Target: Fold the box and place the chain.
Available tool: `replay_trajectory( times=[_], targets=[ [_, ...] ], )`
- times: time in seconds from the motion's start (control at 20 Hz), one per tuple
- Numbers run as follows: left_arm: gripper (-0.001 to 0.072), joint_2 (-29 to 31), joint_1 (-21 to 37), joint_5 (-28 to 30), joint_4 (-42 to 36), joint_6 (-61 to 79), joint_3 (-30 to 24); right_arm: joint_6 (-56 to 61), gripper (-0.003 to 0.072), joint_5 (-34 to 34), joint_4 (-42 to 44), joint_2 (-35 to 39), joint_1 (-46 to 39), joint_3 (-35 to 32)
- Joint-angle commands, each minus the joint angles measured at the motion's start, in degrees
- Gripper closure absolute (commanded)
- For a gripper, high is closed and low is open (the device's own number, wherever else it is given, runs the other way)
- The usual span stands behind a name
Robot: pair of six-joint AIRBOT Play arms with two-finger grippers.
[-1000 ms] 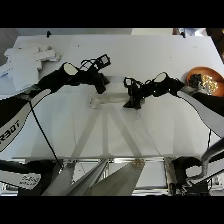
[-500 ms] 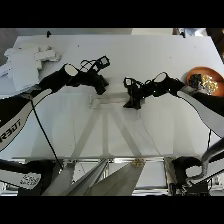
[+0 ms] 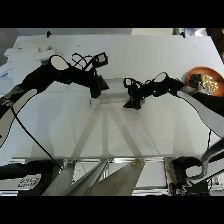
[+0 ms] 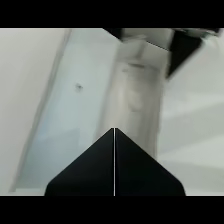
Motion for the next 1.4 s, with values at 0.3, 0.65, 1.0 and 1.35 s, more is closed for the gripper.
replay_trajectory(
  times=[0.3,0.65,1.0,1.35],
  targets=[
    [0.0021,0.7,-0.33,-0.9,19.54,-1.88,-0.02,0.11,0.0288,0.02,0.07,-0.04,0.04,0.04],
    [0.0012,-1.22,-2.32,4.48,26.23,1.55,-0.02,0.11,0.0288,0.02,0.04,-0.02,0.04,0.04],
    [0.0031,-5.25,-2.58,-1.09,27.74,1.97,-0.02,0.11,0.0288,0.02,0.04,-0.02,0.04,0.04],
    [0.0091,-6.19,-2.73,-4.66,27.63,2.78,-0.02,0.11,0.0288,0.02,0.07,-0.02,0.04,0.04]
  ],
)
